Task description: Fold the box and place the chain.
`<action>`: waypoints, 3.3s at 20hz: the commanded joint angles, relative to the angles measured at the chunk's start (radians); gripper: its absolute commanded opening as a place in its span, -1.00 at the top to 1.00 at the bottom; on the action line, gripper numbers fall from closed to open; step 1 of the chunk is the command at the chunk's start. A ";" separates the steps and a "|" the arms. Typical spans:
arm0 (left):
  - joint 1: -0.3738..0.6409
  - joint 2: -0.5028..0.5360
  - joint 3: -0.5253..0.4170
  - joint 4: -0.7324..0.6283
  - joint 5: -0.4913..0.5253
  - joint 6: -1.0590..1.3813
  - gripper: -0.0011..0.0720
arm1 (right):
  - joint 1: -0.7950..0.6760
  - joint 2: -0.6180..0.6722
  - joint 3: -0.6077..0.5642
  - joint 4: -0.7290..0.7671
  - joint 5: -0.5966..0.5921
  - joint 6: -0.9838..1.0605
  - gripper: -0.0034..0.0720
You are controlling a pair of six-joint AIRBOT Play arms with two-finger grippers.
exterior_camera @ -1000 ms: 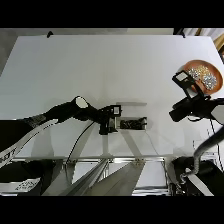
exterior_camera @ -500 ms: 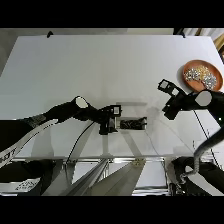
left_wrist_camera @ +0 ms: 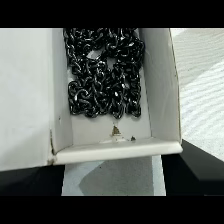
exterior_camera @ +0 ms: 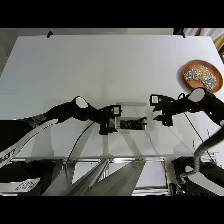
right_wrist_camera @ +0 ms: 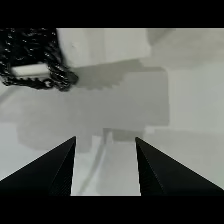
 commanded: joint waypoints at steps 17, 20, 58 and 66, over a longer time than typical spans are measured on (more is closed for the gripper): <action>0.000 0.001 0.000 0.000 0.000 0.000 0.06 | 0.123 -0.019 -0.001 0.078 0.035 -0.034 -0.15; 0.000 0.000 0.000 0.000 0.000 0.000 0.06 | 0.123 -0.019 -0.001 0.081 0.029 -0.033 -0.15; 0.000 0.000 0.000 0.000 0.000 0.000 0.06 | 0.130 0.379 0.002 0.391 0.166 0.145 0.87; 0.000 0.001 0.000 0.000 0.000 0.000 0.06 | 0.313 0.293 0.002 0.247 -0.027 0.207 0.86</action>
